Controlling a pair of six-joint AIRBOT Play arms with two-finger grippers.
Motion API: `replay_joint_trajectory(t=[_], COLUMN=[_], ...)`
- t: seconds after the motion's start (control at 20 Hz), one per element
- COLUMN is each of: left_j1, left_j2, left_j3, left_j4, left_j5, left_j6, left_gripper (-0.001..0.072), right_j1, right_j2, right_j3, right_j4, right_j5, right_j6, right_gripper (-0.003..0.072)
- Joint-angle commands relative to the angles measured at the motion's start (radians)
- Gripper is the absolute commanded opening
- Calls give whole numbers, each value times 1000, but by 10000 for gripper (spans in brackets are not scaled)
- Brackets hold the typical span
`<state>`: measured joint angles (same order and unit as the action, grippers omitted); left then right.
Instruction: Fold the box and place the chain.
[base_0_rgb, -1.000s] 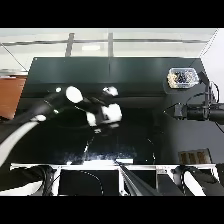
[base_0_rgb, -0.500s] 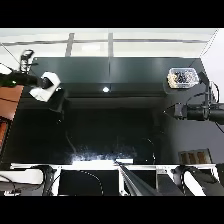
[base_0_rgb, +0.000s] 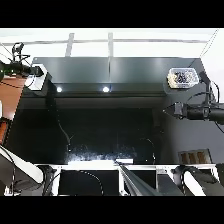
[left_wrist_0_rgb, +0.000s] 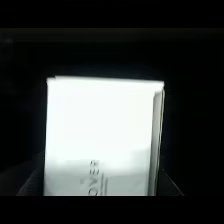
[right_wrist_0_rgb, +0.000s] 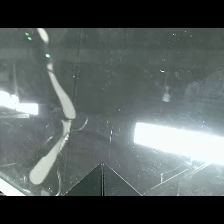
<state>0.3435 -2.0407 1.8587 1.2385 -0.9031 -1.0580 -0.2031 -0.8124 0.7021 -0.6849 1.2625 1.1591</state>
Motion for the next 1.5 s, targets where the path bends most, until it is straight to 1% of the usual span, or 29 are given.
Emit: replay_joint_trajectory(t=[0.0, 0.1, 0.15, 0.2, 0.25, 0.35, 0.4, 0.45, 0.5, 0.55, 0.6, 0.65, 0.7, 0.8, 0.9, 0.95, 1.0, 1.1, 1.2, 1.3, 1.45], left_j1=[-12, -15, -15, -15, -16, -14, -14, -21, -36, -64, -96, -129, -168, -249, -326, -351, -368, -376, -375, -375, -375], left_j2=[-39, -32, -15, 26, 77, 195, 254, 311, 381, 478, 595, 711, 838, 1074, 1275, 1355, 1429, 1532, 1585, 1608, 1607], left_j3=[111, 240, 286, 292, 271, 186, 131, 72, 0, -107, -243, -389, -560, -884, -1151, -1247, -1323, -1413, -1444, -1446, -1446], left_j4=[67, 126, 126, 126, 126, 140, 138, 112, 83, 81, 80, 78, 60, 19, 19, 16, 8, -9, -8, -11, -13], left_j5=[-102, -325, -422, -497, -557, -692, -769, -833, -848, -787, -678, -552, -403, -166, -2, 50, 80, 90, 65, 59, 47], left_j6=[-51, -77, -115, -170, -232, -415, -518, -549, -524, -493, -474, -470, -462, -426, -422, -407, -407, -407, -403, -404, -404], left_gripper=[708, 708, 709, 708, 708, 693, 594, 436, 320, 240, 58, 28, 29, 29, 29, 30, 30, 31, 31, 31, 31], right_j1=[0, 0, 0, 0, -1, -1, -1, -1, -1, -1, -1, -1, -1, 0, 0, 0, 0, -1, -1, -1, -1], right_j2=[1, 1, 1, 1, 1, 1, 1, 1, 2, 7, 17, 32, 53, 95, 117, 120, 120, 120, 120, 120, 120], right_j3=[1, 1, 1, 1, 1, 1, 1, 1, 1, 1, 1, 1, 0, -21, -68, -97, -129, -171, -176, -176, -176], right_j4=[6, 14, 18, 24, 32, 38, 34, 14, -27, -64, -99, -122, -139, -143, -148, -156, -167, -209, -237, -232, -232], right_j5=[-2, -3, -4, -11, -11, 11, 39, 78, 108, 118, 109, 82, 36, -87, -204, -251, -297, -359, -369, -361, -363], right_j6=[8, 2, -16, -22, -22, -21, -23, -34, -44, -44, -41, -41, -41, -41, -42, -42, -42, -44, -45, -44, -44], right_gripper=[13, 13, 14, 13, 14, 14, 13, 13, 13, 12, 12, 12, 12, 12, 12, 12, 12, 13, 14, 15, 15])
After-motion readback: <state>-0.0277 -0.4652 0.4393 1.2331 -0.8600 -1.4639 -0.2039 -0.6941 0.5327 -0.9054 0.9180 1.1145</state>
